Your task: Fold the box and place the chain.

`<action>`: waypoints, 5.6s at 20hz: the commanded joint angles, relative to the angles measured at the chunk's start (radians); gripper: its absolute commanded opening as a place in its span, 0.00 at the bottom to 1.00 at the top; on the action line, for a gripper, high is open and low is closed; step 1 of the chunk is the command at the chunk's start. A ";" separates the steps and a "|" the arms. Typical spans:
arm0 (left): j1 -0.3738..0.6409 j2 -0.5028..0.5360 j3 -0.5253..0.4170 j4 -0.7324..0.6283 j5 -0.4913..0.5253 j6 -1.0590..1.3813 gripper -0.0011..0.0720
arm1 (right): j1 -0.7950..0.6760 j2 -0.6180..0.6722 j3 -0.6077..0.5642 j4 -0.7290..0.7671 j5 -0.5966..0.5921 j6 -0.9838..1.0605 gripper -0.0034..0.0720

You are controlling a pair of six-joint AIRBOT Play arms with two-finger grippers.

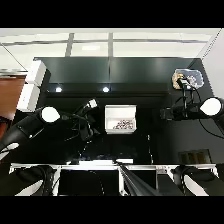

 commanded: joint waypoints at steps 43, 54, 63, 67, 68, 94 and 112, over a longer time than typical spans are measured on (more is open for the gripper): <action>-0.031 -0.237 0.034 -0.352 0.104 0.660 0.57 | 0.145 -0.289 0.144 0.579 0.140 -1.043 1.00; -0.031 -0.237 0.034 -0.352 0.104 0.660 0.57 | 0.239 -0.291 0.142 0.407 0.035 -1.265 1.00; -0.032 -0.237 0.034 -0.352 0.103 0.660 0.57 | 0.301 -0.291 0.142 0.406 0.060 -1.263 1.00; -0.031 -0.237 0.034 -0.352 0.088 0.660 0.57 | 0.301 -0.282 0.142 0.388 -0.001 -1.263 1.00; -0.031 -0.237 0.034 -0.352 0.079 0.660 0.57 | 0.301 -0.275 0.143 0.388 -0.019 -1.263 1.00; -0.031 -0.237 0.034 -0.352 0.080 0.660 0.57 | 0.301 -0.247 0.113 0.365 0.013 -1.160 0.45; -0.031 -0.237 0.034 -0.352 0.078 0.660 0.57 | 0.319 -0.246 0.113 0.349 -0.003 -1.132 0.45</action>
